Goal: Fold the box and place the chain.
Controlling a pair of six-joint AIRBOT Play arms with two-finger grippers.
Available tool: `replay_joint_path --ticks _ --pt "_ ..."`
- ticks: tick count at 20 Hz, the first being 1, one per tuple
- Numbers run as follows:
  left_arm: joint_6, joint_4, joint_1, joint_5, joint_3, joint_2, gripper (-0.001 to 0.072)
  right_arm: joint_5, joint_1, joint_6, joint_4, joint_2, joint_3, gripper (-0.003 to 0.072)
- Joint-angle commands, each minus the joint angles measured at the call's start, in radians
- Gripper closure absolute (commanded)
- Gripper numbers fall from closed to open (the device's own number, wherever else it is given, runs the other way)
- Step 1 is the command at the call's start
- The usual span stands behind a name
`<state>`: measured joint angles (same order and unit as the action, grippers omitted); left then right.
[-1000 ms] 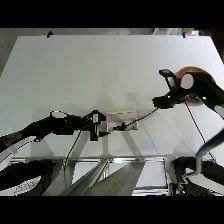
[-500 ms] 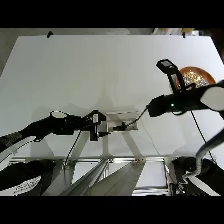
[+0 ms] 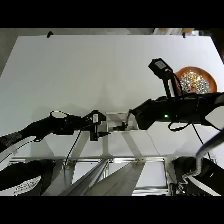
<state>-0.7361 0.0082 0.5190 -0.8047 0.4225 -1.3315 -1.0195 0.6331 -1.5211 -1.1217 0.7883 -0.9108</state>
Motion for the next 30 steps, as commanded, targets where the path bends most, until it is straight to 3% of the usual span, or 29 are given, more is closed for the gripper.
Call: replay_joint_path --ticks 1,5,9,12,15,20,23,30 --pt "0.000 0.000 0.000 0.000 0.000 0.001 0.0507 0.062 0.053 0.000 0.007 0.022 0.000 0.0670" --pt "0.000 0.000 0.000 0.000 0.000 0.001 0.0507 0.031 0.053 0.000 -0.005 0.122 0.001 0.0670" --pt "0.000 0.000 0.000 0.000 0.000 0.001 0.0507 -0.076 0.053 -0.001 -0.006 0.233 0.001 0.0665" --pt "0.000 0.000 0.000 0.000 0.000 0.001 0.0507 -0.095 0.053 0.000 -0.006 0.287 0.001 0.0493" --pt "0.000 0.000 0.000 0.000 0.000 0.001 0.0507 -0.146 0.025 0.013 -0.008 0.282 -0.040 0.0463" --pt "0.000 0.000 0.000 0.000 0.000 0.001 0.0507 -0.216 -0.166 0.006 -0.179 0.282 -0.207 0.0467" --pt "0.000 0.000 0.000 0.000 0.000 0.001 0.0507 -0.210 -0.320 -0.001 -0.264 0.307 -0.208 0.0510" --pt "0.000 0.000 0.000 0.000 0.000 0.001 0.0507 -0.250 -0.559 -0.001 -0.295 0.479 -0.187 0.0500"
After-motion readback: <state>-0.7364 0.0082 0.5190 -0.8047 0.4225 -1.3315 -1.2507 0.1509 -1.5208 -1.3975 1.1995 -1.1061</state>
